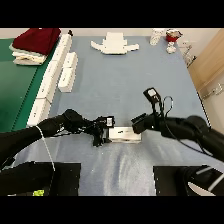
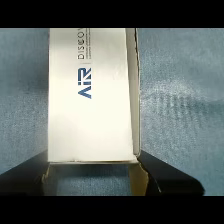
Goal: Fold the box.
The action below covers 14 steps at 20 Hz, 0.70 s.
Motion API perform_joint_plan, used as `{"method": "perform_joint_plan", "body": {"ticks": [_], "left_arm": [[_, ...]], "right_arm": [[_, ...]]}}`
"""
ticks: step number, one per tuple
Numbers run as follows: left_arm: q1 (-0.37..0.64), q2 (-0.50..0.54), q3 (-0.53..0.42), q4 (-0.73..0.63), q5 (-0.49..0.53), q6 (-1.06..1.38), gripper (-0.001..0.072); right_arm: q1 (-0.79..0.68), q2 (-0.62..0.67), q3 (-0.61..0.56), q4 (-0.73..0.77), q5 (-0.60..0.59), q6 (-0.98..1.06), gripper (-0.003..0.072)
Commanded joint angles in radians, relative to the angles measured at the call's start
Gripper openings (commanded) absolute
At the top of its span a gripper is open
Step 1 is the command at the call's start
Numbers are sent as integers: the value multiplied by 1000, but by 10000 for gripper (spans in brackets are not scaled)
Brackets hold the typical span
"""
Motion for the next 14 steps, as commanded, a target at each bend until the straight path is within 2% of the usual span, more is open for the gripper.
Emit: {"method": "perform_joint_plan", "body": {"ticks": [1,3,5,9,11,14], "left_arm": [[0,0,1,0,0,0,455],[0,0,1,0,0,0,455],[0,0,1,0,0,0,455],[0,0,1,0,1,0,455],[2,2,1,0,11,-48,455],[23,39,1,19,102,-240,455]], "right_arm": [[-197,-161,211,-219,-430,127,6],[-269,-262,303,-205,-551,64,6],[-306,-350,367,-171,-601,29,6],[-315,-478,443,-91,-615,-19,5],[-314,-504,448,-85,-585,-18,5],[-314,-506,450,-85,-569,-18,6]]}}
